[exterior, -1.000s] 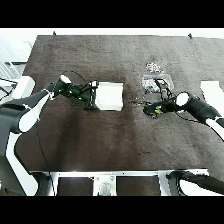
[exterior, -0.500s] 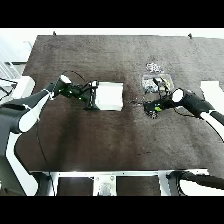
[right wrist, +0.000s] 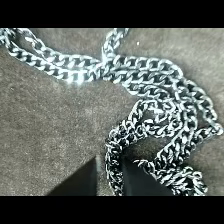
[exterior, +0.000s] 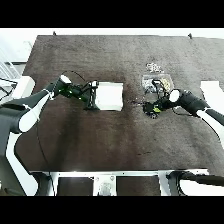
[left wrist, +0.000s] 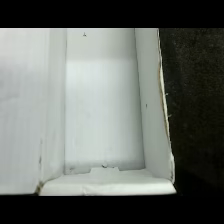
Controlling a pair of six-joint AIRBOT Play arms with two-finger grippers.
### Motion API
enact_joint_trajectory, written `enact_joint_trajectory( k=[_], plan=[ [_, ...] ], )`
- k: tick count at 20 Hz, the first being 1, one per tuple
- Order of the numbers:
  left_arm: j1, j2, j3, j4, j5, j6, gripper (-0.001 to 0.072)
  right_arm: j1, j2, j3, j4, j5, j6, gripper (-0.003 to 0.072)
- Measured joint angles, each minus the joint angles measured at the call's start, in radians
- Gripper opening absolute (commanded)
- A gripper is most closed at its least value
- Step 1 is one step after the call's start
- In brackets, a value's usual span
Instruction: Fold the box and place the chain.
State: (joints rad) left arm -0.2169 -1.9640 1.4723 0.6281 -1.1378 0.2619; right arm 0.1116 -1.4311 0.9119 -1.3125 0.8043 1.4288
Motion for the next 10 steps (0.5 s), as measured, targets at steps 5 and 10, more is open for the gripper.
enact_joint_trajectory(
  k=[5,10],
  plan=[
    [0.0,0.0,0.0,0.0,0.0,0.0,0.0348,0.0,0.002,0.026,0.011,0.0,0.004,0.0016],
    [0.0,0.0,0.0,0.0,0.0,0.0,0.0348,0.0,0.132,0.068,0.017,0.036,0.025,0.0016]
  ],
)
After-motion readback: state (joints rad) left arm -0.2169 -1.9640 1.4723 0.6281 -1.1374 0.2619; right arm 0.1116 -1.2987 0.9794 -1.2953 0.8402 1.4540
